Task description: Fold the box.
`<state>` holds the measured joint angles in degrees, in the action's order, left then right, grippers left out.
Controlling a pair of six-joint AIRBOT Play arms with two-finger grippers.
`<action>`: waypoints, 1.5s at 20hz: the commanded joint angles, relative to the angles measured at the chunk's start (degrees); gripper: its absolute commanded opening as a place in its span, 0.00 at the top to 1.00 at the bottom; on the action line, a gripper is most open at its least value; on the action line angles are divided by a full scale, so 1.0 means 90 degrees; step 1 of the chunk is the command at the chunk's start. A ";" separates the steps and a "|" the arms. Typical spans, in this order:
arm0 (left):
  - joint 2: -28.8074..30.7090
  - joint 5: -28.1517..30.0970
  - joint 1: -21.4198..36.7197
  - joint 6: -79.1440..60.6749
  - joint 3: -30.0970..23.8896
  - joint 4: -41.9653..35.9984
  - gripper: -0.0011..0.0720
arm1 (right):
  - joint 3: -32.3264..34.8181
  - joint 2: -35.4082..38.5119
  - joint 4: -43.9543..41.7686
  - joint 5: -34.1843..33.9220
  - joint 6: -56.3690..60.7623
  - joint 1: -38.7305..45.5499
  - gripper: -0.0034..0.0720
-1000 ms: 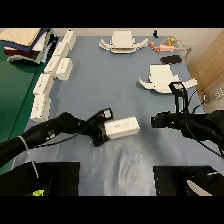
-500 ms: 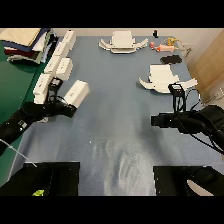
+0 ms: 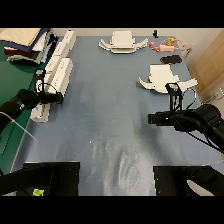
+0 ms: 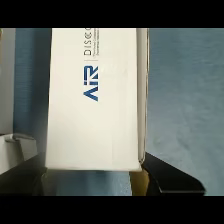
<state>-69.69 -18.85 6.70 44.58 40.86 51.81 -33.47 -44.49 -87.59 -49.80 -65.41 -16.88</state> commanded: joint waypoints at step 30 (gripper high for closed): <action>-0.3517 -0.0804 0.0085 0.0364 0.3825 0.0073 0.27 | -0.0002 -0.0022 0.0330 0.0668 0.0002 0.0002 0.95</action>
<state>-101.16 -25.91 7.53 47.81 75.22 52.71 -33.45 -44.64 -84.79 -43.81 -65.39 -16.80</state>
